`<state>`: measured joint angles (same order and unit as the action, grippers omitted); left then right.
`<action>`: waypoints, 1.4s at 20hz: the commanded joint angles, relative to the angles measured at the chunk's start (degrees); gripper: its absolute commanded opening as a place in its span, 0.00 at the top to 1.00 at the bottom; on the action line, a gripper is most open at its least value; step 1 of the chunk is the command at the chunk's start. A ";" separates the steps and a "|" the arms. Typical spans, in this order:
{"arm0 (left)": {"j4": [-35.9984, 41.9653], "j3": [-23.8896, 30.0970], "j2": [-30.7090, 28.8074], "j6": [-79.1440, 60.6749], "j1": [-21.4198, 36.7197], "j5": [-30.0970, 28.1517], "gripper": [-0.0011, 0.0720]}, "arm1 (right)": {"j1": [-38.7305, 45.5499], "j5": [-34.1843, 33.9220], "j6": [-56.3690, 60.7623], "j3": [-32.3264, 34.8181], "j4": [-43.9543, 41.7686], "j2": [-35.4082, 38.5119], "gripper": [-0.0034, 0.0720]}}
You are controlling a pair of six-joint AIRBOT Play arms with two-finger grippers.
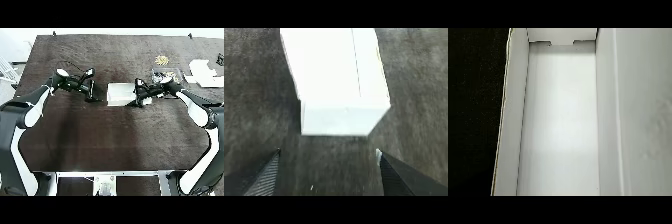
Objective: Fold the box and place the chain.
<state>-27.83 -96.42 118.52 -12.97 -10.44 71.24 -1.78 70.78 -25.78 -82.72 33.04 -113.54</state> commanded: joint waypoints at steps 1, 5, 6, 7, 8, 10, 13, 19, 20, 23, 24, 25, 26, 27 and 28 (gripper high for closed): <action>2.38 -0.02 1.49 -0.98 -1.20 -1.79 0.00 | -0.04 0.00 0.02 -0.02 0.00 0.02 0.18; 3.13 -0.02 1.73 -3.69 -1.75 -2.27 0.00 | -0.04 0.00 0.02 -0.02 0.00 0.02 0.18; 3.13 -0.02 1.73 -4.46 -1.75 -1.99 0.00 | -0.04 0.00 0.02 -0.02 0.00 0.02 0.18; 3.30 -0.02 1.73 -5.84 -1.75 -1.70 0.00 | -0.04 0.00 0.02 -0.02 0.00 0.02 0.18; 3.82 -0.02 1.73 -7.06 -1.75 -1.09 0.00 | -0.04 0.00 0.02 -0.02 0.00 0.02 0.18; 3.91 -0.02 1.75 -7.13 -1.75 -0.55 0.00 | -0.04 0.00 0.02 -0.02 0.00 0.02 0.18; 4.57 -0.02 2.01 -7.06 -1.77 0.11 0.00 | -0.04 0.00 0.02 -0.02 0.00 0.02 0.18; 5.95 -0.02 2.60 -7.15 -2.84 -1.64 0.00 | -0.04 0.00 0.02 -0.02 0.00 0.02 0.18; 5.97 -0.02 2.60 -7.15 -2.91 -1.62 0.00 | -0.04 0.00 0.02 -0.02 0.00 0.02 0.18; 5.77 -0.02 2.60 -7.10 -2.89 -1.07 0.00 | -0.04 0.00 0.02 -0.02 0.00 0.02 0.18; 5.73 -0.02 2.60 -7.04 -2.91 -0.81 0.00 | -0.04 0.00 0.02 -0.02 0.00 0.02 0.18; 5.70 -0.02 2.60 -7.08 -2.91 -0.20 0.00 | -0.04 0.00 0.02 -0.02 0.00 0.02 0.18; 5.70 -0.02 2.60 -7.10 -2.91 0.44 0.00 | -0.04 0.00 0.02 -0.02 0.00 0.02 0.18; 5.60 -0.02 2.60 -7.06 -3.02 0.22 0.00 | -0.04 0.00 0.02 -0.02 0.00 0.02 0.18; 5.55 -0.02 2.62 -7.08 -3.32 -0.33 0.00 | -0.04 0.00 0.02 -0.02 0.00 0.02 0.18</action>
